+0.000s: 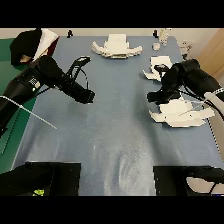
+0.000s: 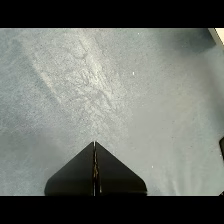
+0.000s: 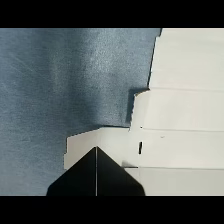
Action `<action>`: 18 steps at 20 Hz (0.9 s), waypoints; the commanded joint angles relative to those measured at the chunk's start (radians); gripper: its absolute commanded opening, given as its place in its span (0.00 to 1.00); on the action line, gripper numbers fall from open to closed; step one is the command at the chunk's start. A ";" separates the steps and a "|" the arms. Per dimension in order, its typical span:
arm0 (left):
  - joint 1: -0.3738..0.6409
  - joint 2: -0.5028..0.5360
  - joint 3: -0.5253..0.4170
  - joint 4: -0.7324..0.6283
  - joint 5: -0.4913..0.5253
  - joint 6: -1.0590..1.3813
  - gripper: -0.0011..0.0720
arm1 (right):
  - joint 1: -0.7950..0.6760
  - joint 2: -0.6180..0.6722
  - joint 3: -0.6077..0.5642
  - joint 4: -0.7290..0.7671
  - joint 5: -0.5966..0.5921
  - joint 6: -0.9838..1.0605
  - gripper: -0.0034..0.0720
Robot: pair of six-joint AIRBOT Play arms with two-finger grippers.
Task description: Fold the box.
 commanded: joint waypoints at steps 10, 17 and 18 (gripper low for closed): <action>0.000 -0.002 -0.003 0.000 0.000 0.001 0.03 | -0.002 -0.028 0.067 0.057 -0.051 0.002 0.35; 0.000 -0.002 -0.003 0.000 0.001 0.001 0.03 | -0.193 0.000 0.238 -0.427 -0.429 0.000 0.35; 0.000 -0.002 -0.003 0.000 0.001 0.001 0.03 | -0.267 0.003 0.237 -0.452 -0.426 0.001 0.35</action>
